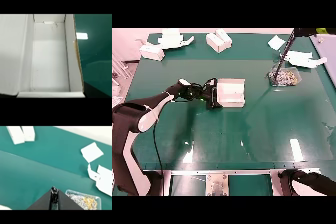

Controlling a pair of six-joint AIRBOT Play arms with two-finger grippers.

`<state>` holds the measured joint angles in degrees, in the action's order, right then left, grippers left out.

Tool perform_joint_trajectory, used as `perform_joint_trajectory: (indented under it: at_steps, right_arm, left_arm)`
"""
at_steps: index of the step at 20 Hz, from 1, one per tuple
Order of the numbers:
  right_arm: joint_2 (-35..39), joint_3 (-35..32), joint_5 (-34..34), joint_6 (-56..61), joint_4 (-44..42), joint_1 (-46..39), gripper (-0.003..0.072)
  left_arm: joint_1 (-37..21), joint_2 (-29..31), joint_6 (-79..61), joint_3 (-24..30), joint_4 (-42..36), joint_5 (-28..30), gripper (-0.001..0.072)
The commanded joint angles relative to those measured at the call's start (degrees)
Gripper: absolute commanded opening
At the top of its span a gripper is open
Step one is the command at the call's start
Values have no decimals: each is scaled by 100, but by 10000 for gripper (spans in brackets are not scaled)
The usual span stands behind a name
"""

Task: Fold the box and place the chain.

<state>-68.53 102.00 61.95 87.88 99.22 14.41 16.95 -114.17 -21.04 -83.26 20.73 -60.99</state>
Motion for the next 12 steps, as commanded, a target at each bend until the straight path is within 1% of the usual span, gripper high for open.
perform_joint_trajectory:
  at_steps: [1, 7, 12]
  right_arm:
    - [262, 4, -7, -66, 92, 597, 10]
    - [304, 4, -83, -116, 90, 1462, 10]
    - [297, -2, -79, -111, 83, 1958, 10]
  left_arm:
    - [2, 4, 0, -4, 2, 0, 538]
    - [2, 4, 0, -4, 2, 2, 537]
    - [2, 4, 0, -4, 2, 4, 538]
